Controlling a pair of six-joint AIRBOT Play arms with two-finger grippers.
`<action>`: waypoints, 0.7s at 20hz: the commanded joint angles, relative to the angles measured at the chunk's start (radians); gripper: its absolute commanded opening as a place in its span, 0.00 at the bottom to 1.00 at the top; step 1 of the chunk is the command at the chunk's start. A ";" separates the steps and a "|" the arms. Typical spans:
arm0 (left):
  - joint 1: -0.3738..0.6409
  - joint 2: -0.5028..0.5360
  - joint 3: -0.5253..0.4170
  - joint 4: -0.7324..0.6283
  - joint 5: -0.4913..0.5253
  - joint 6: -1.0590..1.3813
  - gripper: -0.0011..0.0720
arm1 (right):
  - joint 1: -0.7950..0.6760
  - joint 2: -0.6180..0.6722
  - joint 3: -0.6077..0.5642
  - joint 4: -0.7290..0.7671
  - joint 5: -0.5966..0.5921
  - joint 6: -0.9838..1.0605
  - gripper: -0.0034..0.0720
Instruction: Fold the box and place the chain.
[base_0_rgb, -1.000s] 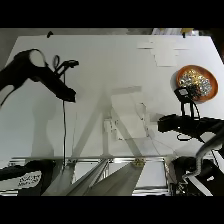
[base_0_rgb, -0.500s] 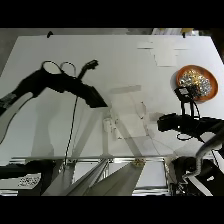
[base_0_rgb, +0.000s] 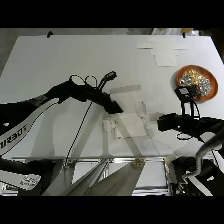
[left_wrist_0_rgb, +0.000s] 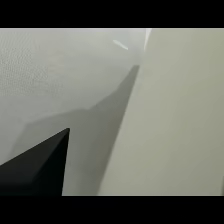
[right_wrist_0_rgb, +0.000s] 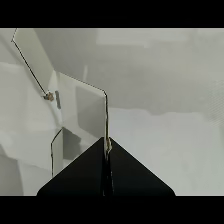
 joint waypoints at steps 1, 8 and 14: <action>-0.003 -0.017 0.000 0.012 -0.061 0.038 0.77 | 0.001 0.001 0.000 0.000 -0.002 0.000 0.06; -0.003 -0.017 0.002 0.029 -0.079 0.065 0.33 | 0.001 0.001 0.000 0.000 -0.021 0.000 0.06; 0.002 -0.017 0.002 0.028 -0.050 0.095 0.30 | 0.001 0.001 0.000 0.000 -0.020 -0.003 0.06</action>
